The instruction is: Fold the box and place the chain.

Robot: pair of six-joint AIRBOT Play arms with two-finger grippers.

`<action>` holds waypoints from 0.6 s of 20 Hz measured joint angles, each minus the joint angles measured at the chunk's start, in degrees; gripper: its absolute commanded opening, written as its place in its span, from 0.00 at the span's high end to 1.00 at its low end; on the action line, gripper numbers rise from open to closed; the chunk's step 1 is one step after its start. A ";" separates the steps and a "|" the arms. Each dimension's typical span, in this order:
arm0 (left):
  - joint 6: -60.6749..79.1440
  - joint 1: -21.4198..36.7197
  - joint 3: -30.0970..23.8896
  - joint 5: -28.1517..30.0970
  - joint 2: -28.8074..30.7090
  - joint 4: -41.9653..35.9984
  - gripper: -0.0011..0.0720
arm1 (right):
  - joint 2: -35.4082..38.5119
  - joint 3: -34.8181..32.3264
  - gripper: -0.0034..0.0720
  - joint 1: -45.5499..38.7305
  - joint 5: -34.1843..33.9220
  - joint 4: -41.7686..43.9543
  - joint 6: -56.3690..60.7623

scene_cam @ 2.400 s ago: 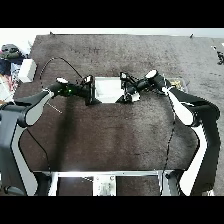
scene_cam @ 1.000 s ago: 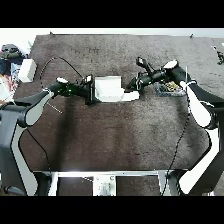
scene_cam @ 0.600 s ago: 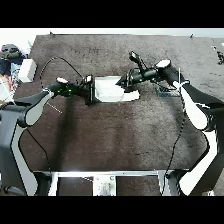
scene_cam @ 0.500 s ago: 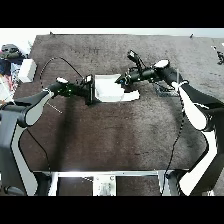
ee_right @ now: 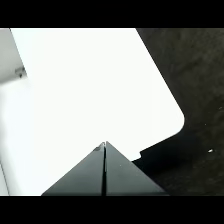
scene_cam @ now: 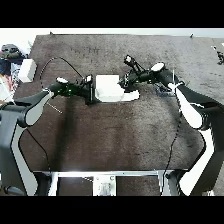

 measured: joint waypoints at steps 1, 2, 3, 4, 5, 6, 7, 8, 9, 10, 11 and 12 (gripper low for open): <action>-0.02 0.00 0.00 -0.04 0.00 0.02 0.76 | -0.26 0.02 0.94 0.00 0.57 -0.37 0.00; -0.02 0.00 0.00 -0.04 0.00 0.02 0.76 | -0.52 0.02 0.94 0.02 0.92 -0.61 0.00; -0.02 0.00 0.00 -0.04 0.00 0.02 0.76 | -0.70 0.02 0.94 0.02 1.18 -0.81 0.00; -0.02 0.00 0.00 -0.04 0.00 0.02 0.76 | -0.90 0.02 0.94 0.02 1.40 -0.85 0.00; -0.02 0.00 0.00 -0.04 0.00 0.04 0.76 | -0.98 0.02 0.94 0.04 1.53 -1.03 0.00; -0.02 0.02 0.00 -0.02 0.00 0.04 0.76 | -1.05 0.11 0.94 0.00 1.60 -1.25 0.02; -0.02 0.02 0.00 -0.02 0.00 0.04 0.76 | -1.07 0.33 0.94 -0.02 1.77 -1.33 0.02; 0.00 0.02 0.00 -0.02 0.00 0.04 0.76 | -1.01 0.68 0.94 -0.02 1.92 -1.51 0.02; 0.00 0.02 0.00 -0.02 0.00 0.02 0.76 | -0.74 1.03 0.94 -0.02 1.99 -1.88 0.02; 0.02 0.02 0.00 -0.02 0.00 0.02 0.76 | -0.13 1.36 0.94 -0.07 2.03 -2.10 0.02; 0.00 0.02 0.00 0.00 0.00 0.00 0.76 | 0.81 1.62 0.94 -0.15 2.43 -2.10 0.07; 0.00 0.02 0.00 0.04 0.00 -0.02 0.76 | 1.86 1.77 0.94 -0.28 2.71 -2.08 0.13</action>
